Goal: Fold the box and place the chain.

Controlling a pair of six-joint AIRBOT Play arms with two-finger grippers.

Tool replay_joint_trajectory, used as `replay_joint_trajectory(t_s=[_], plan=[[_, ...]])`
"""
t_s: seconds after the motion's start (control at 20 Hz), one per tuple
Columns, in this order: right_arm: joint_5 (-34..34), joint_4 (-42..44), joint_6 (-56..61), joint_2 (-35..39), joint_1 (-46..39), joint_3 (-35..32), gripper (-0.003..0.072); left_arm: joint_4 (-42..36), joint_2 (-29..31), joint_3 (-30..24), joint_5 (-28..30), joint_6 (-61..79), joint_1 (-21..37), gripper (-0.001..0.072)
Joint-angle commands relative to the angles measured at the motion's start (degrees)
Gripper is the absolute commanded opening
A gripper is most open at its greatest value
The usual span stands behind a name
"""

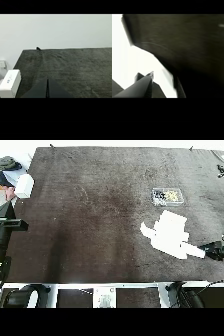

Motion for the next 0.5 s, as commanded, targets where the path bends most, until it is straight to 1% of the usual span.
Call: replay_joint_trajectory(t_s=[0.0,0.2,0.25,0.3,0.35,0.4,0.45], plan=[[-0.09,0.46,-1.38,-0.68,3.02,-2.86,0.0269,0.0,-0.02,0.04,0.04,0.0,0.04,0.0012],[-0.02,1.62,-1.66,-0.68,5.57,-4.55,0.0271,0.0,0.0,0.04,0.02,0.0,0.04,0.0012],[-0.35,3.41,-2.93,-0.68,6.1,-5.18,0.0254,0.0,-0.02,0.02,0.02,0.0,0.04,0.0012],[-0.24,5.92,-4.63,-0.68,6.73,-6.14,0.0121,0.0,-0.02,0.04,0.04,0.0,0.04,0.0012],[0.24,6.97,-5.55,-0.66,7.37,-7.08,0.0076,0.0,-0.02,0.04,0.02,0.0,0.04,0.0012],[2.38,6.4,-5.88,-0.66,7.91,-7.28,-0.0011,0.0,-0.02,0.02,0.04,0.0,0.04,0.0011],[3.52,6.51,-5.86,-0.2,8.15,-7.26,-0.0011,0.0,-0.02,0.04,0.02,0.0,0.04,0.0011]])
